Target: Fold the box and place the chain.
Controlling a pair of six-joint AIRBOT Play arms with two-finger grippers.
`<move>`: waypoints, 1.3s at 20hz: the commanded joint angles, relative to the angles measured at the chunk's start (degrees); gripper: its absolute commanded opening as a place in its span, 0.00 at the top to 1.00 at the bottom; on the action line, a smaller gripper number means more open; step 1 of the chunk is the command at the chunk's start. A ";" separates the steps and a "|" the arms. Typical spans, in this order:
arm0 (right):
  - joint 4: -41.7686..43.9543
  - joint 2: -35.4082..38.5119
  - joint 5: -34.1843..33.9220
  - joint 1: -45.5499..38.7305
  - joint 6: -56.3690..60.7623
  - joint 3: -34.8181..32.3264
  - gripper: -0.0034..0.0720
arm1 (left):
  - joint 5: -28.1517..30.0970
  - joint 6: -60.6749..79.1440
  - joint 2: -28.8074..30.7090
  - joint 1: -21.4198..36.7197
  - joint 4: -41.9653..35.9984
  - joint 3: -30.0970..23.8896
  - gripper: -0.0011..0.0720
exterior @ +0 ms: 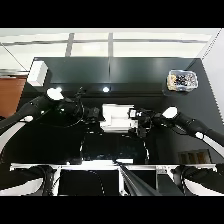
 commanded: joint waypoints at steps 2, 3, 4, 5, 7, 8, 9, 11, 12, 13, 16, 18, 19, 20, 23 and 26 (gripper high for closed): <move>0.02 0.04 0.00 0.07 0.00 0.02 0.73 | 3.93 -13.53 0.28 -6.67 12.70 4.94 0.38; 0.04 0.04 0.00 0.07 0.00 0.02 0.73 | 4.68 -16.70 0.28 -8.31 15.85 5.97 0.38; 0.02 0.04 0.00 0.07 0.00 0.02 0.73 | 5.29 -20.26 0.28 -9.84 19.54 6.88 0.38; 0.02 0.04 0.00 0.07 0.00 0.02 0.73 | 5.86 -24.22 0.28 -11.34 23.52 7.74 0.38; 0.04 0.04 0.00 0.07 0.00 0.02 0.73 | 6.43 -30.36 0.28 -13.70 29.33 8.76 0.38; 0.02 0.04 0.00 0.07 0.00 0.02 0.73 | 6.40 -32.68 0.24 -14.75 31.58 9.03 0.38; 0.02 0.04 0.00 0.07 0.00 0.02 0.73 | 6.25 -34.38 0.17 -15.67 33.62 9.07 0.38; 0.02 0.04 0.00 0.07 0.00 0.02 0.73 | 5.95 -37.31 -0.17 -17.27 36.87 9.07 0.38; 0.02 0.04 0.00 0.07 0.00 0.02 0.73 | 6.01 -38.14 -0.46 -17.94 37.48 9.07 0.38; 0.02 0.04 0.00 0.07 0.00 0.02 0.73 | 5.95 -38.36 -0.98 -18.51 37.92 9.27 0.38; 0.02 0.04 0.00 0.07 0.00 0.02 0.73 | 5.84 -39.89 -3.06 -19.87 39.26 10.25 0.38; 0.02 0.04 0.00 0.07 0.00 0.02 0.73 | 4.50 -41.38 -4.50 -20.79 41.66 11.58 0.38; 0.02 0.04 0.00 0.07 0.00 0.02 0.73 | 3.26 -43.17 -5.09 -21.07 43.19 12.46 0.38; 0.02 0.04 0.00 0.07 0.00 0.02 0.73 | 2.05 -44.65 -5.70 -21.42 44.98 13.33 0.38; 0.02 0.04 0.02 0.07 0.00 0.02 0.73 | -0.13 -48.46 -7.43 -22.84 47.17 15.67 0.38; 0.02 0.04 0.02 0.07 0.00 0.02 0.73 | -0.24 -53.44 -8.26 -24.76 49.27 16.96 0.38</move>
